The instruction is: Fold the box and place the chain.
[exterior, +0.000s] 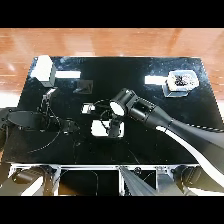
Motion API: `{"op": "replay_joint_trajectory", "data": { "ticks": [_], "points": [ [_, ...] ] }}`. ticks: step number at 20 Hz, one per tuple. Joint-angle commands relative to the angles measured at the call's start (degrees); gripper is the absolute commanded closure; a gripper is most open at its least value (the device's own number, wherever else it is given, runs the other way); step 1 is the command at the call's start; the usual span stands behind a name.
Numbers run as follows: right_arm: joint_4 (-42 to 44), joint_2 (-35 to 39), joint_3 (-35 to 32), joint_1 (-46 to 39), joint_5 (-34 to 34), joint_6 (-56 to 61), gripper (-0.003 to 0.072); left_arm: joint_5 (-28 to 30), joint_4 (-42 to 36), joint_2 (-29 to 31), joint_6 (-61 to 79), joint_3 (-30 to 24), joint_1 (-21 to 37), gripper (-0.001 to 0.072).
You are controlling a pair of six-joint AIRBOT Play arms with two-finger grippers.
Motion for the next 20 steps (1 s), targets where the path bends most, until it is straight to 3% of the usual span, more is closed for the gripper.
{"op": "replay_joint_trajectory", "data": {
  "ticks": [1, 3, 4, 10, 13, 14, 20],
  "points": [
    [-0.17, -0.15, -0.02, 0.04, 0.11, 0.07, -0.0034, -0.04, 0.22, -0.02, 0.0, -0.02, 0.04, 0.024],
    [-0.17, -0.15, 0.0, 0.04, 0.15, 0.26, 0.0009, -0.04, 0.2, -0.02, 0.0, -0.02, 0.04, 0.024],
    [-0.11, -0.13, 0.0, 0.04, 0.42, 0.24, 0.0173, -0.04, 0.2, -0.02, 0.0, -0.02, 0.04, 0.024],
    [-0.35, 1.01, 0.2, 0.04, 1.84, 0.24, 0.0198, -0.04, 0.2, -0.04, 0.0, -0.02, 0.04, 0.024],
    [-2.54, 1.95, 0.59, 0.02, 2.54, 0.37, 0.0167, -0.04, 0.2, -0.04, 0.0, -0.02, 0.04, 0.024],
    [-2.45, 2.32, 0.9, 0.02, 2.71, 1.27, -0.0034, -0.02, 0.2, -0.04, 0.0, -0.02, 0.04, 0.024],
    [-2.56, 11.52, 0.94, -0.55, 6.69, 4.44, -0.0034, 1.2, 3.52, -0.02, 0.22, 0.0, 0.15, 0.024]
  ]
}}
